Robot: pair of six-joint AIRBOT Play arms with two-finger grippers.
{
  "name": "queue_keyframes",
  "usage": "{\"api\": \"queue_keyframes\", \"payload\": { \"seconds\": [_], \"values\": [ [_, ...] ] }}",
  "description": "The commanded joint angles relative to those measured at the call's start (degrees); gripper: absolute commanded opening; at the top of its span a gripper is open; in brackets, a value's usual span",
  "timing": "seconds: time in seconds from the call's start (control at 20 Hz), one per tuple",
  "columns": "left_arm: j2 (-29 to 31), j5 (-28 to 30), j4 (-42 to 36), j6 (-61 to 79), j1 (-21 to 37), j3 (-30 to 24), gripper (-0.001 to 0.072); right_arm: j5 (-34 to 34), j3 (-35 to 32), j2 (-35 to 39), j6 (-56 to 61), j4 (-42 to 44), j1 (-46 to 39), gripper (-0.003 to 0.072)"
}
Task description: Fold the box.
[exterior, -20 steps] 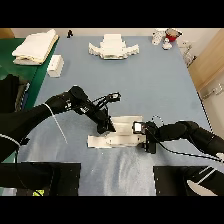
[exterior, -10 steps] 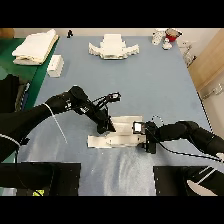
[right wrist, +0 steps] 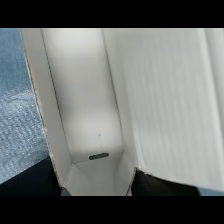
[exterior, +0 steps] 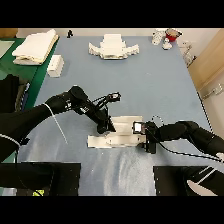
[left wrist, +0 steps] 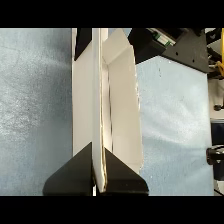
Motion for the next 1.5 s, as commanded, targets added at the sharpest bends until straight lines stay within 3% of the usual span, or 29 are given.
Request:
{"api": "queue_keyframes", "payload": {
  "seconds": [0.0,0.4,0.45,0.5,0.65,0.7,0.75,0.8,0.95,1.0,1.05,1.1,1.15,1.25,1.35,1.45],
  "values": [
    [0.0,0.1,-0.2,0.0,0.0,0.0,0.0017,0.0,0.0,0.0,0.0,0.0,0.0,0.0405],
    [0.0,-0.1,-0.2,-0.1,0.0,0.0,0.002,0.0,0.0,0.0,0.0,0.0,0.0,0.0406],
    [0.0,-0.1,-0.2,0.0,0.0,0.0,0.0124,0.0,0.0,0.0,0.0,0.0,0.0,0.0405],
    [0.0,-0.1,-0.2,-0.4,0.0,0.0,0.0362,0.0,0.0,0.0,0.0,0.0,0.0,0.0405],
    [0.0,0.0,-0.1,-3.3,0.1,0.1,0.0389,0.0,0.0,0.0,0.0,0.0,0.0,0.0406],
    [0.0,0.1,0.3,-4.9,0.1,0.2,0.0437,0.0,0.0,0.0,0.0,0.0,0.0,0.0405],
    [0.0,0.2,1.4,-8.8,0.2,0.4,0.0659,0.0,0.0,0.0,0.0,0.0,0.0,0.0406],
    [0.0,-0.1,2.6,-14.0,0.5,1.0,0.0695,0.0,0.0,0.0,0.0,0.0,0.0,0.0405],
    [1.2,-4.2,10.0,-26.5,2.9,3.6,0.0692,0.0,0.0,0.0,0.0,0.0,0.0,0.0405],
    [1.9,-6.9,12.9,-31.8,4.2,4.6,0.0659,0.0,0.0,0.0,0.0,0.0,0.0,0.0405],
    [2.4,-10.2,15.3,-36.6,5.5,5.5,0.0455,0.0,0.0,0.0,0.0,0.0,0.0,0.0405],
    [2.8,-14.3,17.4,-40.3,6.9,6.3,0.0067,0.0,0.0,-0.1,0.0,0.0,0.0,0.0405],
    [2.9,-18.2,18.0,-40.8,8.1,6.6,0.0016,0.0,0.0,-0.1,0.0,0.0,0.0,0.0405],
    [3.2,-24.2,17.9,-44.5,9.4,6.4,0.0015,0.0,0.0,0.0,0.0,0.0,0.0,0.0405],
    [4.9,-23.6,17.4,-46.9,8.0,4.6,0.0014,0.0,0.0,0.0,0.0,0.0,0.0,0.0405],
    [7.5,-18.8,16.3,-50.7,4.2,2.0,0.0015,0.0,0.0,0.0,0.0,0.0,0.0,0.0405]
  ]
}}
